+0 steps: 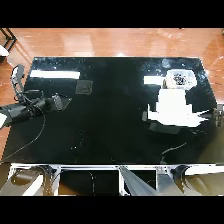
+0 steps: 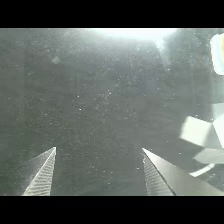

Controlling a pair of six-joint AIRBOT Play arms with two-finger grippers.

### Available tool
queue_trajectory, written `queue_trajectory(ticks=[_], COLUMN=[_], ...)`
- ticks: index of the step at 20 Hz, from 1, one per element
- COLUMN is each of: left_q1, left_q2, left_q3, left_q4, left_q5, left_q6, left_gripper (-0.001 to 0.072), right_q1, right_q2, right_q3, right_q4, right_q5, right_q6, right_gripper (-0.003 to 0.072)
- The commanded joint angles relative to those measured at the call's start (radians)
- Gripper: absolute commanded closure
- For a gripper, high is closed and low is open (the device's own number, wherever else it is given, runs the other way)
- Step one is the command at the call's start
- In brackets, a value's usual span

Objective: Fold the box and place the chain.

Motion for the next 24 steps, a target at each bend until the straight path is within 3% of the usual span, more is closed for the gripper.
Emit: queue_trajectory(ticks=[1, 5, 9, 13, 15, 18, 24], left_q1=[0.0, 0.0, -0.035, -0.099, -0.105, -0.104, -0.104], left_q2=[0.0, 0.0, -0.009, -0.095, -0.157, -0.258, -0.497], left_q3=[0.0, 0.0, -0.009, -0.023, -0.023, -0.023, -0.023], left_q4=[-0.036, -0.034, -0.037, -0.062, -0.161, -0.348, -0.564], left_q5=[0.002, 0.011, 0.014, 0.017, 0.045, 0.046, -0.15], left_q6=[0.001, 0.005, 0.007, 0.007, 0.064, 0.246, 0.541], left_gripper=[0.0078, 0.0078, 0.0078, 0.0078, 0.0078, 0.0078, 0.0078], right_q1=[0.068, 0.242, 0.497, 0.751, 0.853, 0.958, 1.113], right_q2=[0.025, 0.141, 0.377, 0.661, 0.818, 0.99, 1.054], right_q3=[-0.066, -0.148, -0.277, -0.469, -0.568, -0.702, -0.822], right_q4=[0.08, 0.113, 0.13, 0.239, 0.247, 0.251, 0.262], right_q5=[-0.005, -0.117, -0.308, -0.488, -0.591, -0.64, -0.719], right_q6=[-0.003, 0.054, 0.072, 0.071, 0.077, 0.111, 0.114], right_gripper=[0.0664, 0.0664, 0.0664, 0.0665, 0.0664, 0.0664, 0.0664])
